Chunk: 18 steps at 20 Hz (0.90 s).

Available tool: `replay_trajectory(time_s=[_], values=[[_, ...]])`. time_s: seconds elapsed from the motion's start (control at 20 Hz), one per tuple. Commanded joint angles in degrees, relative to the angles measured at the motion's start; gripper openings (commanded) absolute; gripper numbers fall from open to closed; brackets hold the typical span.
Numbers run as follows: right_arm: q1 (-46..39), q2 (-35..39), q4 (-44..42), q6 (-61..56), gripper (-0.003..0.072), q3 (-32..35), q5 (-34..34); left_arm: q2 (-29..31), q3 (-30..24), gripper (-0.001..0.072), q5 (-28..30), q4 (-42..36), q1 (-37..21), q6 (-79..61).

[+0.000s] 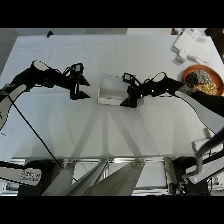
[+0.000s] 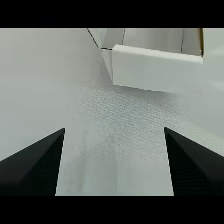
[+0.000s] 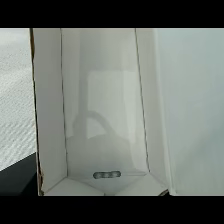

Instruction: Fold the box and place the chain.

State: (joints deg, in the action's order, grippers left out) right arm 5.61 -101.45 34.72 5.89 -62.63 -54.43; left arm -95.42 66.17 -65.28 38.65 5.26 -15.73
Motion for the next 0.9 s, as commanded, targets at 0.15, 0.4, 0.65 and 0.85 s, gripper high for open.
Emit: replay_trajectory(time_s=[0.15, 0.4, 0.65, 0.85], values=[[0.0, 0.0, 0.0, 0.0, 0.0556, 0.0, 0.0, -1.6, -0.3, 0.0696, 1.6, -11.2, 0.9, -7.4], [0.0, 0.0, 0.0, 0.0, 0.0556, 0.0, 0.0, -3.6, -0.3, 0.0696, -4.1, -12.5, 0.3, -10.0], [0.0, 0.0, 0.0, 0.0, 0.0556, 0.0, 0.0, -3.6, -0.3, 0.0695, -9.1, -12.2, -1.0, -9.8], [0.0, 0.0, 0.0, 0.0, 0.0556, 0.0, 0.0, -3.7, -0.3, 0.0695, -10.1, -12.3, -1.0, -9.8]])
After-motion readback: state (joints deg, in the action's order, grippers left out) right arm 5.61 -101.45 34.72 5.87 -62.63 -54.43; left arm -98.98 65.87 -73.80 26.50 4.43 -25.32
